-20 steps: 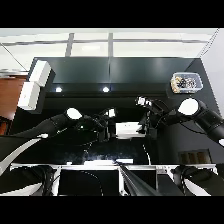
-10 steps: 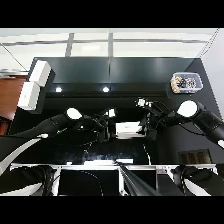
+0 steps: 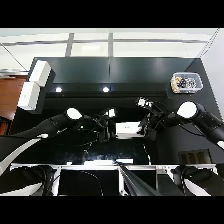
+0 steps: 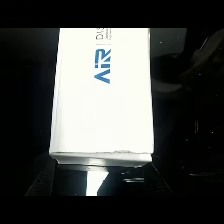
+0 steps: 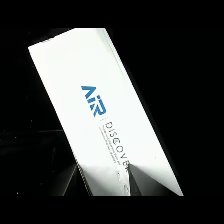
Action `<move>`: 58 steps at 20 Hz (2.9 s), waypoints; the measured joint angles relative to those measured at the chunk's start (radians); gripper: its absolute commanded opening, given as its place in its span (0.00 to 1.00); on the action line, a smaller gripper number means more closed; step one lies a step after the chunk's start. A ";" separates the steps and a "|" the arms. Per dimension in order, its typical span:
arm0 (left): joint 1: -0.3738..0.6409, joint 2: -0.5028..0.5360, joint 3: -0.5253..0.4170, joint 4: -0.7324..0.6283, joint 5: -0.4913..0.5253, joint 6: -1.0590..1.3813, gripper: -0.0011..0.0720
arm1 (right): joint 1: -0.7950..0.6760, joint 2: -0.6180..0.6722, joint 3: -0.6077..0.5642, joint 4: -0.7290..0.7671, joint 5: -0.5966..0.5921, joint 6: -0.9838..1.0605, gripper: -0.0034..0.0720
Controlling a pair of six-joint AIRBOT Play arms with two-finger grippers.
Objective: Fold the box and place the chain.
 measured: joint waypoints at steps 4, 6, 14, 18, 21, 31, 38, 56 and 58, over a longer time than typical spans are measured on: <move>0.000 0.000 0.000 0.000 0.000 0.000 0.41 | -0.013 0.024 0.001 0.006 0.023 0.047 0.55; 0.000 0.000 0.000 0.000 0.000 0.000 0.41 | -0.043 0.042 0.006 0.041 0.036 0.070 0.55; 0.000 0.000 0.000 0.000 0.000 0.000 0.41 | -0.216 0.080 -0.041 0.237 0.156 0.294 0.07; 0.000 0.000 0.000 0.000 0.000 0.000 0.41 | -0.231 0.031 -0.098 0.353 0.150 0.442 0.07; 0.000 0.000 0.000 0.000 0.000 0.000 0.41 | -0.232 -0.023 -0.114 0.417 0.124 0.483 0.07; 0.000 0.000 0.000 0.000 0.000 0.001 0.41 | -0.231 -0.146 -0.124 0.421 0.087 0.513 0.07; 0.000 0.000 0.000 0.002 0.001 0.002 0.41 | -0.193 -0.157 -0.123 0.384 0.036 0.521 0.07; 0.005 0.076 0.000 0.092 -0.003 -0.053 0.98 | -0.644 0.014 -0.024 0.446 0.311 0.477 0.07; 0.008 0.124 0.002 0.138 -0.009 -0.112 0.98 | -0.706 0.018 -0.018 0.446 0.314 0.464 0.07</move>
